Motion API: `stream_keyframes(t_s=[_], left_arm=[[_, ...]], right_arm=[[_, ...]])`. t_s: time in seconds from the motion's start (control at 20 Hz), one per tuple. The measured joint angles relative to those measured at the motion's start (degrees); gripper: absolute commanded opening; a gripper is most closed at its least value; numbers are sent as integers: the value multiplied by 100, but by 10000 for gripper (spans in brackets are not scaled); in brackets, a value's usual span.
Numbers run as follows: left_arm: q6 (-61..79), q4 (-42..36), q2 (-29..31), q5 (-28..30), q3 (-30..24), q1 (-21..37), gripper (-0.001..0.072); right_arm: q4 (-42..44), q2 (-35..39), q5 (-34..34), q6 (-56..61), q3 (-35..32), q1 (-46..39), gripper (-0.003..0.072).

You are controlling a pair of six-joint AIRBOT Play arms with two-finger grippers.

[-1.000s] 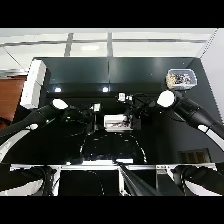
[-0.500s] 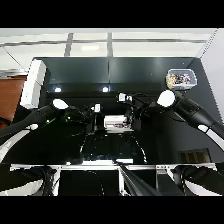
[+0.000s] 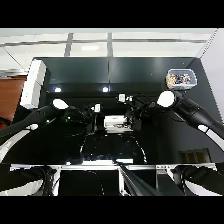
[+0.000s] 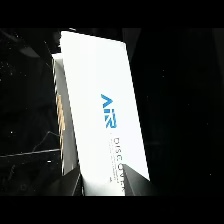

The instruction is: Fold the box and place the chain.

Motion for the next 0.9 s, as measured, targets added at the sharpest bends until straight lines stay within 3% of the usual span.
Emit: stream_keyframes(t_s=[0.05, 0.3, 0.35, 0.4, 0.6, 0.85, 0.9], left_arm=[[-2, 0, 0, 0, 0, 0, 287], [-4, -2, 0, 4, 0, 0, 287], [-2, -2, 0, 4, 0, 0, 287], [-2, -2, 0, 4, 0, 0, 287], [-4, -2, 0, 2, 0, 0, 287], [-2, 0, 0, 0, 0, 0, 287], [-2, 0, 0, 0, 0, 0, 286]], right_arm=[[-2, 0, 9, 2, 0, 0, 371], [-13, 0, 17, 2, 0, 4, 367], [-13, -2, 15, 2, 0, 4, 354], [-13, -2, 15, 2, 0, 4, 274], [-13, 0, 4, 2, 0, 4, 260], [-20, -2, 39, 2, 0, 39, 282], [-22, 0, 44, 2, 0, 46, 344]])
